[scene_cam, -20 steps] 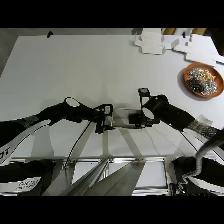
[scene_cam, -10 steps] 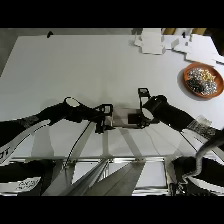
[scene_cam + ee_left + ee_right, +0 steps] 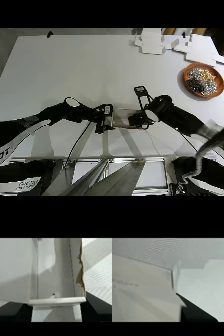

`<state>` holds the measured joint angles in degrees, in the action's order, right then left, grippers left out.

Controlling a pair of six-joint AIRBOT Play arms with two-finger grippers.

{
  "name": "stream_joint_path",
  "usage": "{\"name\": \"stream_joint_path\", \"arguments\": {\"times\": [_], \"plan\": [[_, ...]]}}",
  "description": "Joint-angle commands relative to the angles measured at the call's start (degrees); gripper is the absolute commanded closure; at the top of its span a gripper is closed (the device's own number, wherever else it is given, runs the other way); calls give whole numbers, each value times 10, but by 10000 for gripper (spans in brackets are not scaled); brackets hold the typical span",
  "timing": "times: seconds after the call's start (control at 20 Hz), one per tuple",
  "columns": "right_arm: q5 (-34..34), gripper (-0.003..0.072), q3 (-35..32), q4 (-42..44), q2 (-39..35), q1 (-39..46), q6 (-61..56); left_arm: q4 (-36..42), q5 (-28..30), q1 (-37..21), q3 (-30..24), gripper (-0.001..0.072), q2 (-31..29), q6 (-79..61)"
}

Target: Fold the box and place the chain.

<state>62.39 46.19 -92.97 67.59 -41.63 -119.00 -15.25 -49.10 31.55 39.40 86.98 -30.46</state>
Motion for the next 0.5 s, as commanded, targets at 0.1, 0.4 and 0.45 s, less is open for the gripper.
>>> {"name": "stream_joint_path", "arguments": {"times": [0.1, 0.4, 0.45], "plan": [[132, 390, 23, -28, -117, 41, 191, 0, 0, 0, 0, 672, 0, 0], [106, 394, 104, -28, -174, 198, 260, 0, 0, 0, 0, 672, 0, 0], [86, 394, 105, -28, -171, 230, 265, 0, 0, 0, 0, 672, 0, 0]]}}
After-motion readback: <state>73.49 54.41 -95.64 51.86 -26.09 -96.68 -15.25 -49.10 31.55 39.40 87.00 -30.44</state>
